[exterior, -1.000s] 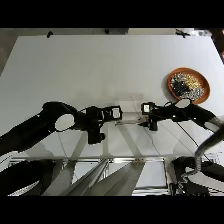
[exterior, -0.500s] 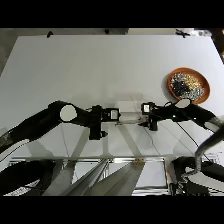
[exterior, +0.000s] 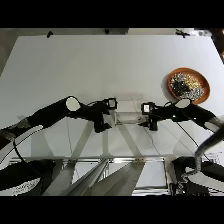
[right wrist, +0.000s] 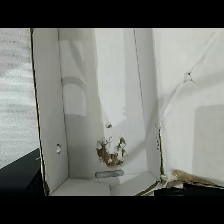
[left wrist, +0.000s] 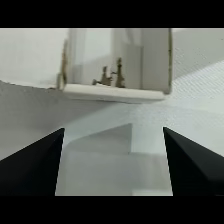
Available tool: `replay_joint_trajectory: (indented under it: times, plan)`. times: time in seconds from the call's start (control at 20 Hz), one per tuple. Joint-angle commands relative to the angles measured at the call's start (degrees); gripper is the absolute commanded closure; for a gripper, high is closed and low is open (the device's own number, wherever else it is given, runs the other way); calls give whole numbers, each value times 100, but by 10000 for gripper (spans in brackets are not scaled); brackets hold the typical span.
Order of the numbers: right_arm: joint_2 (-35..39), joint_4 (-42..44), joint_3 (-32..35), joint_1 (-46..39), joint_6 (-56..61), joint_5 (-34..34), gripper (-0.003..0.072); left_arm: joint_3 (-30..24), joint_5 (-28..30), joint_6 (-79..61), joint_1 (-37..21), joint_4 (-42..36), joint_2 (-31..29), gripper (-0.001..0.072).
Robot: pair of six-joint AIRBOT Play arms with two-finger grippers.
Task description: Fold the box and place the chain.
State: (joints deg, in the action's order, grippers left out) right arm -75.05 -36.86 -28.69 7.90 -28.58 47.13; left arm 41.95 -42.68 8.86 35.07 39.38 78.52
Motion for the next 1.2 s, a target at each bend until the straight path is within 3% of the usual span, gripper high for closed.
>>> replay_joint_trajectory:
  times: [0.0,0.65,1.15]
  plan:
    - [4,0,0,0,0,2,289,-2,33,-1023,-101,-538,199,2]
    - [2,0,2,0,0,0,289,0,352,-1381,-57,-1196,387,0]
    - [4,0,2,0,0,0,288,2,369,-1401,164,-1152,485,0]
